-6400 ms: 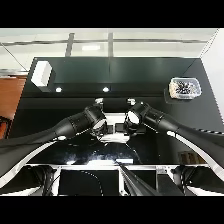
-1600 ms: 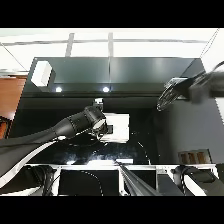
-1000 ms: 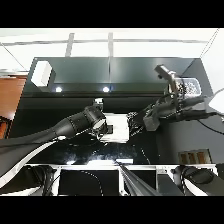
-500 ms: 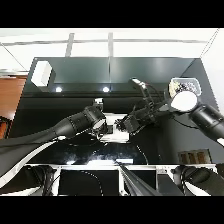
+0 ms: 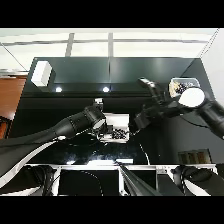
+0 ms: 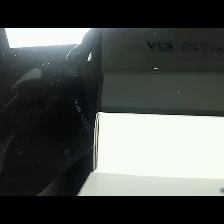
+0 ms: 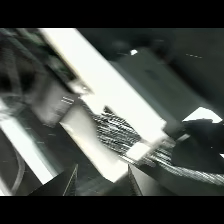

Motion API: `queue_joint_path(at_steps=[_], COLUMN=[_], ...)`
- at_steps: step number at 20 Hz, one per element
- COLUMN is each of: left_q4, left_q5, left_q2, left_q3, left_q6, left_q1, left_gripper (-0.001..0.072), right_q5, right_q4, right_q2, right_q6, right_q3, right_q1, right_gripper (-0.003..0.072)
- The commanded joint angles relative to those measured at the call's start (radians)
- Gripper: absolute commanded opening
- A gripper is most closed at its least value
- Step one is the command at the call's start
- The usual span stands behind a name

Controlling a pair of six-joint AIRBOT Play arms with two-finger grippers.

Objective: Fold the box and place the chain.

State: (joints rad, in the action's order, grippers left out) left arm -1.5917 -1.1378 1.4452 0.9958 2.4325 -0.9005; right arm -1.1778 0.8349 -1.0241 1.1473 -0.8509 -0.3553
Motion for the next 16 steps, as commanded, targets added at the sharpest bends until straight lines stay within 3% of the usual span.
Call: queue_joint_path(at_steps=[1, 4, 5, 6, 9, 12, 16], left_q4=[-0.001, -0.001, -0.001, -0.001, 0.000, -0.001, 0.000], left_q5=[-0.021, -0.018, -0.017, -0.017, -0.018, -0.016, -0.017], left_q2=[0.001, 0.001, 0.001, 0.001, 0.001, 0.001, 0.001], left_q3=[0.000, 0.000, 0.000, 0.000, 0.000, 0.000, 0.000], left_q6=[-0.001, -0.001, -0.001, -0.001, -0.001, -0.001, -0.001], left_q1=[0.000, 0.000, 0.000, 0.000, 0.000, 0.000, 0.000], left_gripper=[0.0030, 0.0030, 0.0030, 0.0030, 0.0030, 0.0030, 0.0030], right_q5=[0.033, 0.168, 0.215, 0.262, 0.404, 0.431, 0.480], right_q4=[0.050, 0.045, 0.046, 0.047, 0.062, -0.054, -0.076], right_q2=[0.132, 0.180, 0.178, 0.178, 0.176, 0.103, 0.012], right_q6=[-0.097, -0.270, -0.332, -0.402, -0.716, -0.952, -1.064], right_q3=[0.122, 0.319, 0.368, 0.402, 0.452, 0.452, 0.452], right_q1=[0.132, 0.122, 0.098, 0.067, -0.048, -0.073, -0.074], right_gripper=[0.0387, 0.0403, 0.0698, 0.0720, 0.0720, 0.0720, 0.0720])
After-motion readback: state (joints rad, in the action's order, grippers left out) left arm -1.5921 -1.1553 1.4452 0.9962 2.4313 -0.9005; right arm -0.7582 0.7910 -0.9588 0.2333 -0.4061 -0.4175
